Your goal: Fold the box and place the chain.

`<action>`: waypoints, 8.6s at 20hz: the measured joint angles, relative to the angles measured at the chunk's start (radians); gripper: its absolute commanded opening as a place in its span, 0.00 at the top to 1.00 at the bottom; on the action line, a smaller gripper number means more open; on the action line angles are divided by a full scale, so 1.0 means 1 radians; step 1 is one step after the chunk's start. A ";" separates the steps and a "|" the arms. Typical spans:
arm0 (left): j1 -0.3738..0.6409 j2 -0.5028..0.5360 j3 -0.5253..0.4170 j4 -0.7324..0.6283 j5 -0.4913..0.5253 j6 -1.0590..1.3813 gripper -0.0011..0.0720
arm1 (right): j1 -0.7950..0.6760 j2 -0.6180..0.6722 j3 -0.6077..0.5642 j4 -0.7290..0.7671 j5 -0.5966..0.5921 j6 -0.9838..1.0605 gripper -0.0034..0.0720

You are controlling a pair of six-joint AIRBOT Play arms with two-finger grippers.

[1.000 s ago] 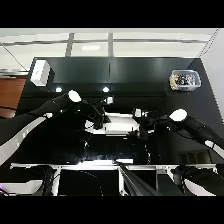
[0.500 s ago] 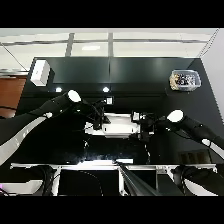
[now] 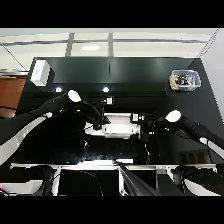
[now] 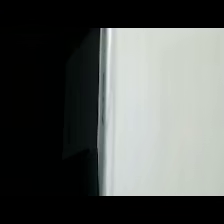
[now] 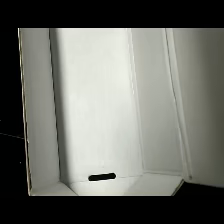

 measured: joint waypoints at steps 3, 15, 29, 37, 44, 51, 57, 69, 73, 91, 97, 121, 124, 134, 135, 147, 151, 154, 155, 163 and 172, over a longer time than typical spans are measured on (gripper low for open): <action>0.000 0.000 0.000 0.000 0.000 0.000 0.95 | 0.000 -0.001 0.000 0.000 -0.002 0.000 0.07; 0.002 0.010 0.011 0.009 -0.006 -0.003 0.28 | 0.001 -0.002 0.000 0.000 -0.008 0.002 0.37; 0.068 0.272 0.031 0.357 -0.426 -0.729 0.95 | 0.001 -0.002 0.000 -0.001 -0.008 0.002 0.37; 0.034 0.275 -0.092 -0.170 -0.015 -0.793 0.95 | 0.001 -0.002 0.000 -0.002 -0.008 0.002 0.37; 0.014 0.125 -0.025 -0.106 0.146 -0.805 0.95 | 0.001 -0.002 0.000 -0.002 -0.007 0.002 0.37; -0.033 0.052 0.019 0.095 0.076 -0.908 0.95 | 0.001 -0.002 0.000 -0.003 -0.004 0.000 0.37; -0.008 0.132 0.077 0.223 0.054 -0.945 0.95 | 0.001 -0.002 0.000 -0.001 -0.008 0.003 0.37; 0.048 0.313 -0.124 0.278 -0.088 -0.330 0.01 | 0.001 -0.002 0.000 -0.001 -0.008 0.003 0.37; -0.024 0.272 -0.158 0.262 -0.024 -0.212 0.44 | 0.001 -0.002 0.000 -0.001 -0.008 0.002 0.37; -0.089 0.220 -0.171 0.101 0.095 -0.183 0.78 | 0.001 -0.003 0.000 0.000 -0.010 0.003 0.37; -0.089 0.213 -0.171 0.089 0.094 -0.185 0.77 | 0.001 -0.003 0.000 0.000 -0.008 0.002 0.37; 0.213 0.375 -0.154 0.234 -0.162 -0.652 0.95 | 0.001 -0.003 0.000 -0.001 -0.008 0.003 0.37; 0.373 0.389 -0.192 0.257 -0.216 -0.898 0.95 | 0.001 -0.003 0.000 -0.001 -0.008 0.003 0.37; 0.399 0.291 -0.438 -0.069 -0.084 -1.275 0.95 | 0.001 -0.003 0.000 -0.001 -0.008 0.002 0.37; 0.372 0.275 -0.440 -0.095 -0.066 -1.275 0.95 | 0.001 -0.003 0.000 -0.001 -0.008 0.002 0.37; 0.284 0.230 -0.262 -0.160 -0.175 -1.172 0.20 | 0.001 -0.003 0.000 -0.001 -0.008 0.002 0.37; 0.290 0.241 -0.239 -0.152 -0.217 -1.177 0.11 | 0.001 -0.003 0.000 -0.001 -0.008 0.002 0.37; 0.246 0.244 -0.233 -0.151 -0.227 -1.180 0.13 | 0.001 -0.003 0.000 -0.001 -0.008 0.002 0.37; 0.225 0.244 -0.232 -0.150 -0.217 -1.180 0.13 | 0.001 -0.003 0.000 -0.001 -0.008 0.002 0.37; 0.140 0.245 -0.229 -0.131 -0.157 -1.181 0.14 | 0.001 -0.003 0.000 -0.002 -0.008 0.002 0.37; 0.125 0.245 -0.190 -0.132 -0.148 -1.197 0.44 | 0.001 -0.003 0.000 -0.002 -0.008 0.002 0.37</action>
